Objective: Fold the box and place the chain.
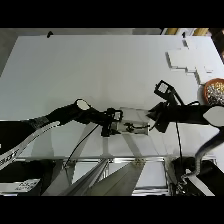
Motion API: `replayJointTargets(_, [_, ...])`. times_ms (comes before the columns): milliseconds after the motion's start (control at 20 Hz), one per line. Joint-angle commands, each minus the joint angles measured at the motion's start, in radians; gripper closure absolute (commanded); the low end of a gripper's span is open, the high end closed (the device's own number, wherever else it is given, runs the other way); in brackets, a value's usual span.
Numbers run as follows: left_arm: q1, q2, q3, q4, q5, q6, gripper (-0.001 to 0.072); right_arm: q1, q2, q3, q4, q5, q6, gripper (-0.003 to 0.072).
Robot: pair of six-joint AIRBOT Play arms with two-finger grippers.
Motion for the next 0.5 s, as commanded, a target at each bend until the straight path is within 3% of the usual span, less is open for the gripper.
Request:
replayJointTargets(0, [0.001, 0.000, 0.001, 0.000, 0.000, 0.000, 0.0575, -0.133, -0.008, 0.047, -0.076, 0.152, -0.274, 0.0508])
replayJointTargets(300, [0.001, 0.000, 0.001, 0.000, 0.000, 0.000, 0.0575, -0.161, -0.126, -0.027, -0.085, 0.142, -0.519, 0.0524])
replayJointTargets(450, [0.001, 0.000, 0.001, 0.000, 0.000, 0.000, 0.0575, -0.144, -0.146, -0.113, -0.071, 0.018, -0.523, 0.0484])
